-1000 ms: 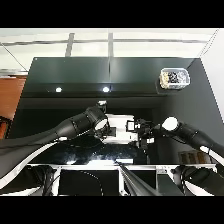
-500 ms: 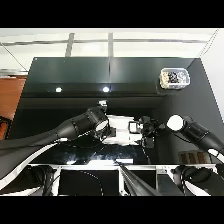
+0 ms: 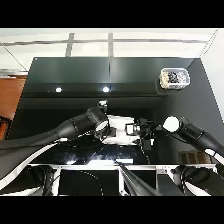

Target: Fold the box and place the chain.

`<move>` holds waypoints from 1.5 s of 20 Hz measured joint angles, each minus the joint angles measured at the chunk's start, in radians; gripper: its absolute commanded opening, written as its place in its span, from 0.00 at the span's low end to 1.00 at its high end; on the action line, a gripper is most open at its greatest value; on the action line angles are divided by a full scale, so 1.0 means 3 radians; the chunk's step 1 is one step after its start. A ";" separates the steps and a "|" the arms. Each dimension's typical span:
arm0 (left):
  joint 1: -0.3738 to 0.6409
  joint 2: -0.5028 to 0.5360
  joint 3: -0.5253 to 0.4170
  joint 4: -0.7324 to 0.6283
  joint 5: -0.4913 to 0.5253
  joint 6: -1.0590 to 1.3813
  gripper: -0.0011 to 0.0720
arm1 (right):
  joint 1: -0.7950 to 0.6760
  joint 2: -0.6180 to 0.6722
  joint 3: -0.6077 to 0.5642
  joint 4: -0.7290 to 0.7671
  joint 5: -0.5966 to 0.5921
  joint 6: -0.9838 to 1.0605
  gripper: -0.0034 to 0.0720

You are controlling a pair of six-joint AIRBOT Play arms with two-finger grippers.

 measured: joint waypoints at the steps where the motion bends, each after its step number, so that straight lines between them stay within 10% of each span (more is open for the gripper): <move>1: 0.0000 0.0000 0.0000 0.0000 0.0003 -0.0003 0.05 | 0.0004 -0.0003 0.0000 0.0014 0.0004 0.0006 0.59; 11: 0.0000 0.0000 0.0000 0.0000 0.0006 -0.0004 0.05 | 0.0010 -0.0006 -0.0001 0.0203 -0.0039 0.0304 0.59; 14: 0.0001 0.0000 0.0000 -0.0006 0.0011 -0.0009 0.05 | 0.0009 -0.0006 0.0001 0.0267 -0.0069 0.0378 0.12; 23: 0.0000 0.0000 0.0000 -0.0023 0.0029 -0.0009 0.05 | 0.0010 -0.0052 -0.0056 0.0478 -0.0114 0.0571 0.14; 26: 0.0000 0.0000 0.0000 -0.0024 0.0028 -0.0005 0.05 | 0.0010 -0.0055 -0.0064 0.0603 -0.0170 0.0584 0.42; 28: 0.0000 0.0000 0.0000 -0.0023 0.0019 -0.0008 0.06 | 0.0010 -0.0058 -0.0067 0.0683 -0.0210 0.0596 0.15; 30: 0.0000 0.0000 0.0000 -0.0024 0.0024 -0.0008 0.05 | 0.0010 -0.0058 -0.0067 0.0743 -0.0244 0.0615 0.34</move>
